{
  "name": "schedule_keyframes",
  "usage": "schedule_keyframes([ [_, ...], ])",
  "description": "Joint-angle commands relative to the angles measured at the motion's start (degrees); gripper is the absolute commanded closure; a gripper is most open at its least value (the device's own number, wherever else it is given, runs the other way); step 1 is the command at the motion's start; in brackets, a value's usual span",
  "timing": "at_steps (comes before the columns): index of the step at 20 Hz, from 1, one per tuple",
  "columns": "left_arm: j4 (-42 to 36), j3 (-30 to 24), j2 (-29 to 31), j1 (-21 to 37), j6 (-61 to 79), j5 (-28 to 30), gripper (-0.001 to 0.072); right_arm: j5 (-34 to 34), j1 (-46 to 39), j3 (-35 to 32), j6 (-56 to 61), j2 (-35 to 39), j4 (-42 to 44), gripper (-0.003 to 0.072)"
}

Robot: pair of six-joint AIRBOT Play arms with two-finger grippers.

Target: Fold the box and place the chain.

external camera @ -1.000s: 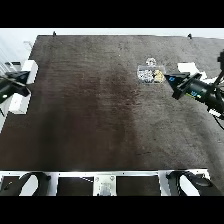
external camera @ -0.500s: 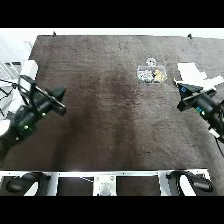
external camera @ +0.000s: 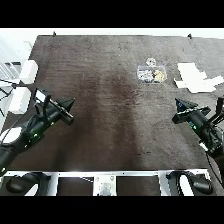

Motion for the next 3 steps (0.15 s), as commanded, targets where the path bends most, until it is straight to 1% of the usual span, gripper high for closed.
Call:
schedule_keyframes([
  [1,0.0,-0.2,0.0,-0.2,-0.1,-0.4,0.0691,-0.4,0.0,-0.9,0.0,0.3,0.0,0.0671],
  [3,0.0,-0.2,0.0,-0.2,-0.1,-0.4,0.0691,-0.4,0.0,-0.9,0.0,0.3,0.0,0.0671],
])
